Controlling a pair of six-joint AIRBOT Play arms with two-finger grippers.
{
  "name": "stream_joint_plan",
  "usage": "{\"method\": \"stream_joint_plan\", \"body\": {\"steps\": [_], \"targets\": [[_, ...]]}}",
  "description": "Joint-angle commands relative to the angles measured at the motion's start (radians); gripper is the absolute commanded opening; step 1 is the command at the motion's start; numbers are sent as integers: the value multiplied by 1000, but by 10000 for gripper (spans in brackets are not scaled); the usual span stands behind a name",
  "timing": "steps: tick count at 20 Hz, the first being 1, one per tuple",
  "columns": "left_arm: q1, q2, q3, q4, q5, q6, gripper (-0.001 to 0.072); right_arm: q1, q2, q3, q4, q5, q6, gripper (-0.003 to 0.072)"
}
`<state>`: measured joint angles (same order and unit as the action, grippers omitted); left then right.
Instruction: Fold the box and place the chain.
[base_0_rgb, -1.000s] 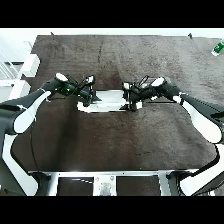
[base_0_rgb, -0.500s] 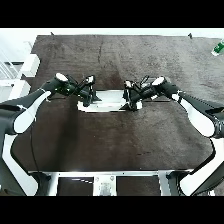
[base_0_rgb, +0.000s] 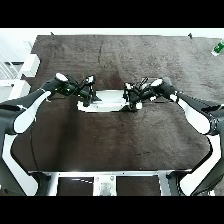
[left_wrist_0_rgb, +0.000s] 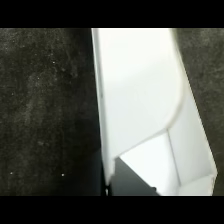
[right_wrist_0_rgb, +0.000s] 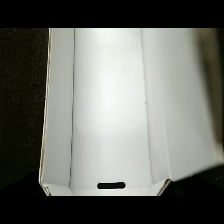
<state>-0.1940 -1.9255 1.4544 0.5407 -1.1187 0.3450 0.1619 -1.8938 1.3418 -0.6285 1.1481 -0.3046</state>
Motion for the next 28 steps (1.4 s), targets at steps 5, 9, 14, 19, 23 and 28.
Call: {"method": "stream_joint_plan", "body": {"steps": [5, 9, 14, 19, 23, 28], "targets": [[0, -1, 0, 0, 0, 0, 26, 2, -19, 6, 57, 2, -15, 613], [0, -1, 0, 0, 0, 0, 26, 2, -20, 6, 80, 2, -15, 613], [0, -1, 0, 0, 0, 0, 26, 6, -23, 6, 85, 2, -16, 613], [0, -1, 0, 0, 0, 0, 26, 16, -30, 15, 86, 2, -14, 612], [0, -1, 0, 0, 0, 0, 26, 15, -30, 15, 85, 2, -11, 610], [0, -1, 0, 0, 0, 0, 26, 14, -30, 25, 42, 2, 16, 610]]}}
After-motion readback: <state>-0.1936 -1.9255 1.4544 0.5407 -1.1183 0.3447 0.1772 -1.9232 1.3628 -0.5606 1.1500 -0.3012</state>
